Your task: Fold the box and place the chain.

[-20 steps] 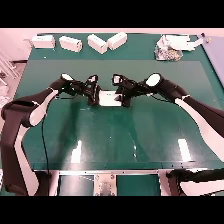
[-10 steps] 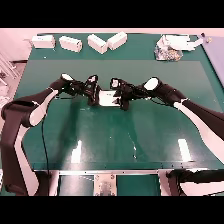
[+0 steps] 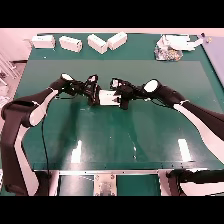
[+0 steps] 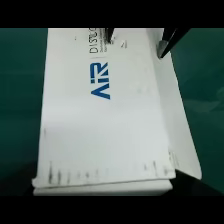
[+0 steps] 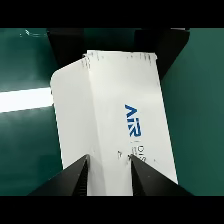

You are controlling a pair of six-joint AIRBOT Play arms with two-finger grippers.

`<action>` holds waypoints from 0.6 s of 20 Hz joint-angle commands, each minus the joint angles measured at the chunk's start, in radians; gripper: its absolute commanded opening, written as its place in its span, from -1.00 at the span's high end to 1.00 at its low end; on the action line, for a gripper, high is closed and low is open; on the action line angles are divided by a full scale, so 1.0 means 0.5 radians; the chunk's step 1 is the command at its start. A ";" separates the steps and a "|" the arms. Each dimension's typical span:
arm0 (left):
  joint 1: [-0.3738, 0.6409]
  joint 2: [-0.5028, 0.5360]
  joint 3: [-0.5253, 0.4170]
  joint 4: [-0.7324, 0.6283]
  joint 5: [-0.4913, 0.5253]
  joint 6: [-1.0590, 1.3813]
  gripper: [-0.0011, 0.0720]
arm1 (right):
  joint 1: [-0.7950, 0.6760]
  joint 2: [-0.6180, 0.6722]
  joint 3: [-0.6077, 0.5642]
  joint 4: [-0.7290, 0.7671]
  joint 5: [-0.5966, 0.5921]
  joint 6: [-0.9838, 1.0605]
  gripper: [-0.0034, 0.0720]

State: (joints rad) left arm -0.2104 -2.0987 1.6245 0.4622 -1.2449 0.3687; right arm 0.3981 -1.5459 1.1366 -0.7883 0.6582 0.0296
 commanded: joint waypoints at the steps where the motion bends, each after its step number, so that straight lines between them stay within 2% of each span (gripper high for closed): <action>1: 0.001 0.002 0.002 0.002 -0.005 0.005 0.02 | -0.002 0.035 0.001 0.046 -0.047 -0.069 0.13; 12: 0.001 0.002 0.002 0.002 -0.005 0.004 0.02 | -0.004 0.075 0.015 0.045 -0.218 -0.138 0.20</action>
State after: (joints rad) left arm -0.2100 -2.0987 1.6249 0.4618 -1.2449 0.3691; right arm 0.3965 -1.5101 1.1431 -0.7647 0.5793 -0.0223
